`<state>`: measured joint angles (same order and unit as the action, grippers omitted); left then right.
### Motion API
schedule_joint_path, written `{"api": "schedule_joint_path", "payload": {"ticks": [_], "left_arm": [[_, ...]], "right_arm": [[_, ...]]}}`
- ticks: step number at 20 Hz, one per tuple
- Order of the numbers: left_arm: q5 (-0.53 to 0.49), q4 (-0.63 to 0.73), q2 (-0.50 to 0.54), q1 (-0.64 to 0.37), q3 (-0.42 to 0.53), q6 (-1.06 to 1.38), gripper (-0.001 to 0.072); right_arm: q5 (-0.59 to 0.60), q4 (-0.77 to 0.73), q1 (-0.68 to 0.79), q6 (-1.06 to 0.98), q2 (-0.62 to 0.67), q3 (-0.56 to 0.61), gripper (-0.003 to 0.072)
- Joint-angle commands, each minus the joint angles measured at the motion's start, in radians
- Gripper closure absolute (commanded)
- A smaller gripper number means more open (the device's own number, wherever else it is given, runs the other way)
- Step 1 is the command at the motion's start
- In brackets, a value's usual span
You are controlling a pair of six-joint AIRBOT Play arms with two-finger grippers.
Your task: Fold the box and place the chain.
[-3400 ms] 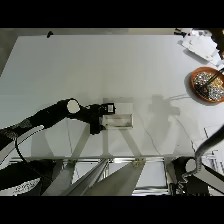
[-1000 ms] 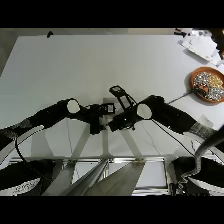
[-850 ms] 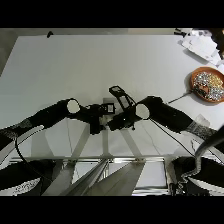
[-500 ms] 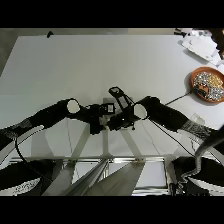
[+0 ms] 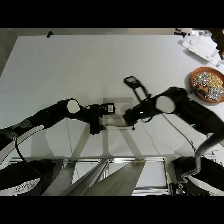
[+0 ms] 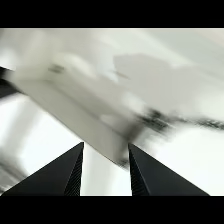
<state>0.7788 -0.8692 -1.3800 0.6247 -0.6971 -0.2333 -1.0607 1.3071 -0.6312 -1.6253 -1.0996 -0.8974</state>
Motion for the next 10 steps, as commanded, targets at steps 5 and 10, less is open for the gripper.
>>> {"api": "schedule_joint_path", "payload": {"ticks": [5, 10], "left_arm": [[0.000, 0.000, 0.000, 0.000, 0.000, 0.000, 0.0298], [0.000, 0.000, 0.000, 0.000, 0.000, 0.000, 0.0298]], "right_arm": [[-0.195, 0.380, 0.549, -0.071, 0.191, 0.006, 0.0274], [0.059, 0.377, 0.880, -0.306, 0.151, 0.120, 0.0274]]}}
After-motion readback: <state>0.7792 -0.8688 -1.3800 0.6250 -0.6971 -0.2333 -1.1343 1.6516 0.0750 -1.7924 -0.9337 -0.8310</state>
